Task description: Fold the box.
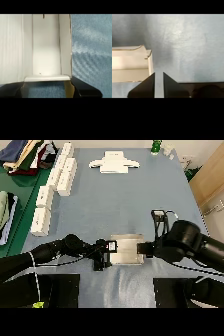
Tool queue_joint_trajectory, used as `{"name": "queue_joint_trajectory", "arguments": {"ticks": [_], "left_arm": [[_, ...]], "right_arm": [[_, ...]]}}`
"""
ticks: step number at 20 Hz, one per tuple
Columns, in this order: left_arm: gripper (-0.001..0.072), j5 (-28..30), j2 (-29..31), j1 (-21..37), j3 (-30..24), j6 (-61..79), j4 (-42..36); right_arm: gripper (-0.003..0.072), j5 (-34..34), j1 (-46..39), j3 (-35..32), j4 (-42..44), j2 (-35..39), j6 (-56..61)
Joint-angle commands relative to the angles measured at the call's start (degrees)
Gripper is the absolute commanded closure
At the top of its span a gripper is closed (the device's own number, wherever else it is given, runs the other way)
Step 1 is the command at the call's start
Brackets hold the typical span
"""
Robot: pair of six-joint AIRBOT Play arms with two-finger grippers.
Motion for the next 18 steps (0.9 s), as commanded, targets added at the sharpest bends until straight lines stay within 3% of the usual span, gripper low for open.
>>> {"name": "queue_joint_trajectory", "arguments": {"ticks": [1,3,5,11,15,18], "left_arm": [[0.0311,0.0,-0.02,0.0,0.04,0.02,0.02],[0.0311,0.0,-0.02,0.0,0.04,0.02,0.02],[0.0311,0.0,-0.02,0.0,0.04,0.02,0.02],[0.0311,0.0,-0.02,0.0,0.04,0.02,0.04],[0.0311,0.0,-0.02,0.0,0.04,0.02,0.02],[0.0311,0.0,-0.02,0.0,0.04,0.02,0.04]], "right_arm": [[0.0616,-1.05,-5.49,0.02,-1.66,4.17,-5.38],[0.0676,-0.74,-12.87,-0.07,-1.55,3.26,-11.26],[0.0683,1.16,-22.23,-0.07,2.01,1.11,-20.0],[0.0684,9.7,-48.43,-0.04,34.88,-11.37,-50.82],[0.0684,8.85,-55.47,1.29,51.65,-22.05,-63.19],[0.0684,1.31,-55.15,4.72,61.42,-29.73,-70.36]]}}
